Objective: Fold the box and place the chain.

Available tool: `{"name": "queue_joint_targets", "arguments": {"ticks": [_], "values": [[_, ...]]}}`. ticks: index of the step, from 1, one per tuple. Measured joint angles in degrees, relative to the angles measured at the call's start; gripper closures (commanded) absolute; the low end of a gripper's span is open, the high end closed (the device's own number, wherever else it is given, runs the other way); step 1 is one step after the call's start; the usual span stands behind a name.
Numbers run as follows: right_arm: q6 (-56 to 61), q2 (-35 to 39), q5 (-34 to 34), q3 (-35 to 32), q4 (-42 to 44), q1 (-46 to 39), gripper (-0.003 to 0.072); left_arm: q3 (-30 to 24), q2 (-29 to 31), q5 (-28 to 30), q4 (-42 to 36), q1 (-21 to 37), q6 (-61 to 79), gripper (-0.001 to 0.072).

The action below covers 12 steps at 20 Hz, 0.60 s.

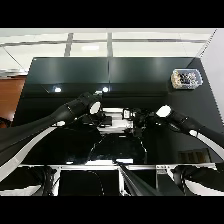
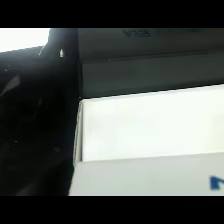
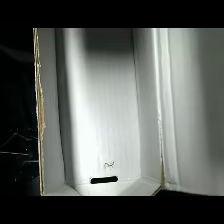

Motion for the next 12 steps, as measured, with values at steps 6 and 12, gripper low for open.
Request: {"name": "queue_joint_targets", "arguments": {"ticks": [6, 12], "values": [[-0.07, 0.0, 0.13, 0.0, -0.04, 0.0, 0.0509, 0.72, -0.28, 0.13, -0.04, -0.7, -1.09, 0.0409], [-0.04, 0.0, 0.0, 0.0, 0.02, 0.0, 0.0509, 1.01, -0.46, -0.79, 0.44, -0.76, -1.64, 0.0421]]}}
